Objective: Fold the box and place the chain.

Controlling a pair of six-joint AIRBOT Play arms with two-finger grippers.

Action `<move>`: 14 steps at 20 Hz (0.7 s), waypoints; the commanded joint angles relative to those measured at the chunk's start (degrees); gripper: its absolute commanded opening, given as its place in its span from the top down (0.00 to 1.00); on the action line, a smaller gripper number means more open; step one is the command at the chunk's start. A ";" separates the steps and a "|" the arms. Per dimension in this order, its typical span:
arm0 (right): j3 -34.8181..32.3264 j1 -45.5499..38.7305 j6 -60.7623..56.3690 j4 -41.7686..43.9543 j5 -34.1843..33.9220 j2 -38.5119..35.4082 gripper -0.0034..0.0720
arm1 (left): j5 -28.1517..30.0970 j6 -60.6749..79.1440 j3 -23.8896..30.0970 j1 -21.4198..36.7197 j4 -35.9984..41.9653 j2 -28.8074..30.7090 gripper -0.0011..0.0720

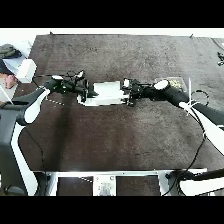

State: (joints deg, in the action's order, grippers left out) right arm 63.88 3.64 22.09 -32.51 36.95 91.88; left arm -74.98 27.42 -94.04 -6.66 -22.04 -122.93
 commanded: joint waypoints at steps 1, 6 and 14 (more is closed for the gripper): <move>1.92 -0.50 -0.24 -1.03 2.23 1.05 0.18 | 0.00 0.02 0.00 0.04 0.00 -0.04 0.97; 5.66 -0.63 -0.31 -1.70 5.86 2.99 0.18 | 0.00 0.02 0.00 0.04 0.00 -0.04 0.97; 9.86 -0.87 -3.28 -3.78 8.98 7.37 0.18 | -0.22 0.02 0.00 0.04 -0.02 -0.04 0.97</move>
